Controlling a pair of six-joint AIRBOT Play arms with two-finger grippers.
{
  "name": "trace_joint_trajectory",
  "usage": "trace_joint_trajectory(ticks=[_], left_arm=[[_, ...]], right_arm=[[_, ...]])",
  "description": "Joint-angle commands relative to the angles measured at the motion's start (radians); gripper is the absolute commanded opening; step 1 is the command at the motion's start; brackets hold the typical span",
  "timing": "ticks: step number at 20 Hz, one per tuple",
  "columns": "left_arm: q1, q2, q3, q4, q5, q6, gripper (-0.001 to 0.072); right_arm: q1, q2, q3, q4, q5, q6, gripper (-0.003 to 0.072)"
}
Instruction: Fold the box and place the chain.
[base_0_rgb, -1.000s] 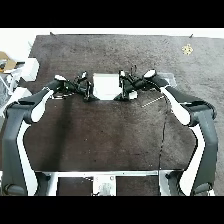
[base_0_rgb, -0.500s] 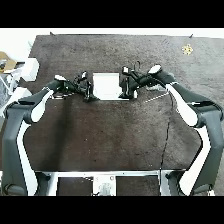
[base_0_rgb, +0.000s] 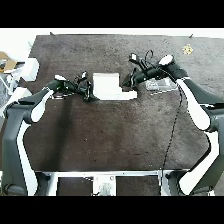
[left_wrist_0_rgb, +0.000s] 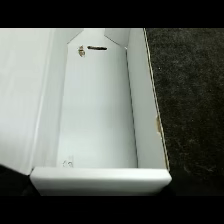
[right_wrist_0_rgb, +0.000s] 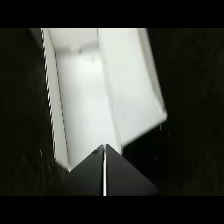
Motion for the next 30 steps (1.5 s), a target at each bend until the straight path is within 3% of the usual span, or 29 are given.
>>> trace_joint_trajectory(ticks=[1, 8, 11, 15, 22, 26, 28, 30], left_arm=[[0.000, 0.000, 0.000, 0.000, 0.000, 0.000, 0.0523], [0.000, 0.000, 0.000, 0.000, 0.000, 0.000, 0.0523], [0.000, 0.000, 0.000, 0.000, 0.000, 0.000, 0.0524], [0.000, 0.000, 0.000, 0.000, 0.000, 0.000, 0.0523], [0.000, 0.000, 0.000, 0.000, 0.000, 0.000, 0.0523], [0.000, 0.000, 0.000, 0.000, 0.000, 0.000, 0.0523], [0.000, 0.000, 0.000, 0.000, 0.000, 0.000, 0.0523], [0.000, 0.000, 0.000, 0.000, 0.000, 0.000, 0.0523]], right_arm=[[0.016, -0.021, 0.001, 0.243, -0.058, 0.013, 0.0005], [0.060, -0.114, 0.001, 0.234, -0.309, -0.041, 0.0005], [0.043, -0.138, 0.000, 0.197, -0.297, -0.040, 0.0004], [0.041, -0.146, 0.000, 0.168, -0.187, -0.077, 0.0005], [0.039, -0.143, 0.001, 0.189, -0.245, -0.150, 0.0005], [0.035, -0.072, 0.001, 0.216, -0.219, -0.164, 0.0006], [0.027, -0.003, 0.001, 0.130, -0.170, -0.118, 0.0006], [0.039, 0.072, 0.001, -0.112, -0.165, -0.003, 0.0006]])
